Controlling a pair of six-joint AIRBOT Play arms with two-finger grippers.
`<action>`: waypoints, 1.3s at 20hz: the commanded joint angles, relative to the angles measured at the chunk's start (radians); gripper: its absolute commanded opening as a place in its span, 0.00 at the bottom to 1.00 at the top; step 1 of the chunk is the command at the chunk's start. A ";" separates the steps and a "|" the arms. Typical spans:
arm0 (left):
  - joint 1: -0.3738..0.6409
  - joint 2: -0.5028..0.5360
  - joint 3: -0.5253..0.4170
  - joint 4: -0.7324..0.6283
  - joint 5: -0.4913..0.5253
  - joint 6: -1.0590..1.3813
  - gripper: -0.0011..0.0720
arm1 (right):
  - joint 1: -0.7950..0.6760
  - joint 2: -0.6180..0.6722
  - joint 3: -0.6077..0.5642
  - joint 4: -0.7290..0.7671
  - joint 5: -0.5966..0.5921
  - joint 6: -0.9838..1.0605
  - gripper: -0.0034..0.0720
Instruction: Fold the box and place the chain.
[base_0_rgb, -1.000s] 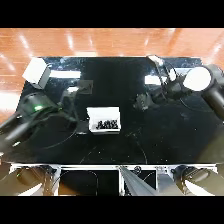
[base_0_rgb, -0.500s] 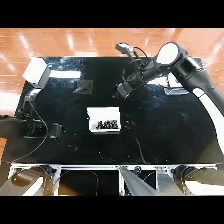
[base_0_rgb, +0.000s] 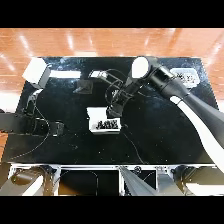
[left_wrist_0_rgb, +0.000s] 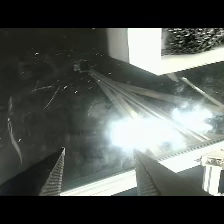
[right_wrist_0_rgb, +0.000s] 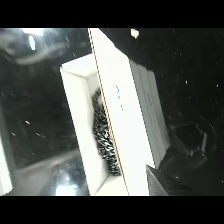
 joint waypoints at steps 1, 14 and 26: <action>-0.031 -0.016 -0.001 -0.033 -0.034 0.007 0.75 | 0.058 -0.034 0.002 -0.130 -0.051 -0.015 0.64; -0.040 -0.016 -0.001 -0.056 -0.087 0.007 0.75 | 0.163 0.011 0.002 -0.406 -0.068 0.034 0.09; -0.040 -0.016 -0.001 -0.056 -0.112 0.011 0.75 | 0.157 0.048 0.002 -0.399 -0.077 -0.047 0.06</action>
